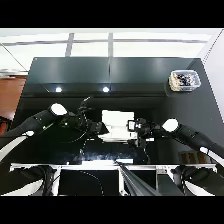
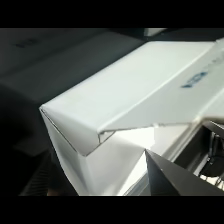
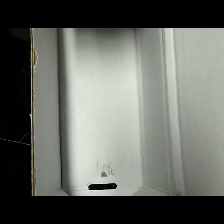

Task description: Fold the box and place the chain.

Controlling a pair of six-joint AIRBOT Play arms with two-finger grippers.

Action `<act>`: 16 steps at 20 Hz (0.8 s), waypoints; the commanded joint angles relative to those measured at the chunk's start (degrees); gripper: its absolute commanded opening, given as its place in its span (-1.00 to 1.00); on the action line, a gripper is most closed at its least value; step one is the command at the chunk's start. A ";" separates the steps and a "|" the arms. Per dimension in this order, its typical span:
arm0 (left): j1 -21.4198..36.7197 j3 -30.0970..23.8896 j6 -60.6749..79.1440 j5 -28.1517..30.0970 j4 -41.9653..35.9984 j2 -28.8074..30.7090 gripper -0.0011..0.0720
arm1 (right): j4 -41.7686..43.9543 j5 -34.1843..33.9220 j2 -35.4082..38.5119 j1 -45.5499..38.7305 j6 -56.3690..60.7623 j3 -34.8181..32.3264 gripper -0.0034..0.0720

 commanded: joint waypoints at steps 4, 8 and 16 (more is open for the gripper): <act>-6.73 5.88 -20.61 2.58 17.70 0.04 0.92 | 0.02 0.00 -0.02 0.00 0.02 -0.02 0.60; -12.44 10.34 -36.72 3.13 32.11 0.02 0.91 | 0.02 0.00 -0.02 0.00 0.02 -0.02 0.61; -18.75 13.33 -53.05 2.03 44.13 -0.13 0.91 | 0.02 0.00 -0.02 0.02 0.00 -0.02 0.60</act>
